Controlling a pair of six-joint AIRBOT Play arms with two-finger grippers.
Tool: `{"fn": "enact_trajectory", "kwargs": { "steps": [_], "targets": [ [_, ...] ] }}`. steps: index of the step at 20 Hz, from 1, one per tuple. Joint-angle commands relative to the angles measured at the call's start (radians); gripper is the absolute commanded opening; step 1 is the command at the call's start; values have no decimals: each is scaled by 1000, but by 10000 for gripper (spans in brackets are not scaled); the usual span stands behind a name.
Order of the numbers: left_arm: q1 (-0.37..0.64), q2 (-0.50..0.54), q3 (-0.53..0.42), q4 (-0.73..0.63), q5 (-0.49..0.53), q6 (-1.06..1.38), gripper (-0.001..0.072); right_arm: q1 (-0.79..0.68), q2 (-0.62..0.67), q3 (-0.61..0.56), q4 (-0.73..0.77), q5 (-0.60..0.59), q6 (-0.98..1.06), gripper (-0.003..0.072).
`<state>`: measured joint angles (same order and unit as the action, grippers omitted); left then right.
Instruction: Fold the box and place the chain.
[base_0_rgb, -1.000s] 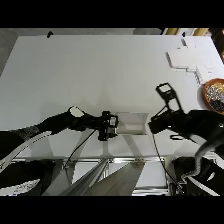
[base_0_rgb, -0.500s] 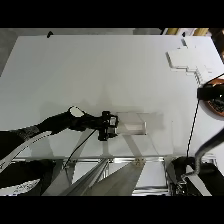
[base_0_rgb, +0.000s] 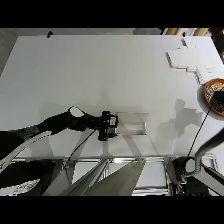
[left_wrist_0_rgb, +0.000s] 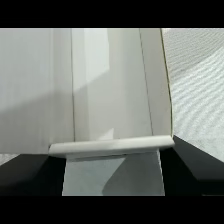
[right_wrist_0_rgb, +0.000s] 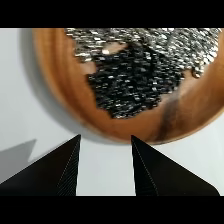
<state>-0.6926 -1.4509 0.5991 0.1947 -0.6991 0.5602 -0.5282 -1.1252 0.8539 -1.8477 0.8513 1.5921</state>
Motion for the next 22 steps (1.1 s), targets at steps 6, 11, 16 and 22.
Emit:
{"fn": "enact_trajectory", "kwargs": {
  "steps": [6, 11, 16, 22],
  "targets": [
    [0, 0, 0, 0, 0, 0, 372, -141, -93, 0, -4, -90, -80, 315],
    [0, 0, 0, 0, 0, 1, 372, -141, -156, 0, -3, -188, -84, 292],
    [0, 0, 0, 0, 0, 0, 372, -141, -197, 0, -3, -276, -135, 291],
    [0, 0, 0, 0, 0, 0, 372, -141, -258, 0, -3, -333, -135, 291]
  ]
}}
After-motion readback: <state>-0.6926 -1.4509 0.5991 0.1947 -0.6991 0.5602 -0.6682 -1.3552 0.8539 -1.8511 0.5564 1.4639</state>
